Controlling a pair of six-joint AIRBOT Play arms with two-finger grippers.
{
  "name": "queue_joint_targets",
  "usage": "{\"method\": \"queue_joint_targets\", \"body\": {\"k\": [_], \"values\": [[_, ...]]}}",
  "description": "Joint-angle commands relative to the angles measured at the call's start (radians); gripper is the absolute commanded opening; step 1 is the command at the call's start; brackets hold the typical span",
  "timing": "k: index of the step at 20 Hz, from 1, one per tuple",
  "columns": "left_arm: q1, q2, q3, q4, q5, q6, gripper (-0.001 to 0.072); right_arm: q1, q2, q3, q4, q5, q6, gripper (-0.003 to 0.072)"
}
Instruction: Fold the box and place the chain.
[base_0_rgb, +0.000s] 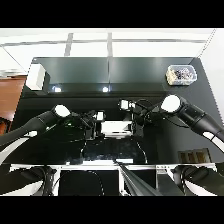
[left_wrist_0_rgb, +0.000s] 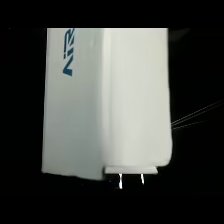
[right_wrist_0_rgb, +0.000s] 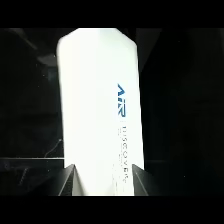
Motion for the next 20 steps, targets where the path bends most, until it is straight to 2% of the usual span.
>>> {"method": "queue_joint_targets", "body": {"k": [1, 2, 8, 12, 13, 14, 20], "values": [[0.000, -0.001, 0.000, 0.000, 0.000, 0.002, 0.0338, 0.002, -0.004, -0.003, -0.002, 0.000, -0.002, 0.0249], [0.000, -0.001, 0.000, 0.000, 0.000, 0.002, 0.0337, 0.002, -0.004, -0.003, -0.002, 0.002, -0.002, 0.0191], [0.000, -0.001, 0.000, 0.000, 0.000, 0.002, 0.0338, 0.004, -0.005, -0.003, -0.009, 0.009, 0.009, 0.0192], [0.000, -0.001, 0.000, 0.000, 0.000, 0.002, 0.0338, 0.004, -0.007, -0.003, -0.013, 0.008, 0.009, 0.0214], [0.000, -0.001, 0.000, 0.000, 0.000, 0.002, 0.0338, 0.006, -0.010, -0.003, -0.014, 0.009, 0.009, 0.0248], [0.000, -0.001, 0.000, 0.000, 0.000, 0.002, 0.0338, 0.009, -0.014, -0.003, -0.014, 0.008, 0.009, 0.0326], [0.000, -0.001, 0.000, 0.000, 0.000, 0.002, 0.0338, 0.011, -0.020, -0.003, -0.033, 0.008, 0.009, 0.0317]]}}
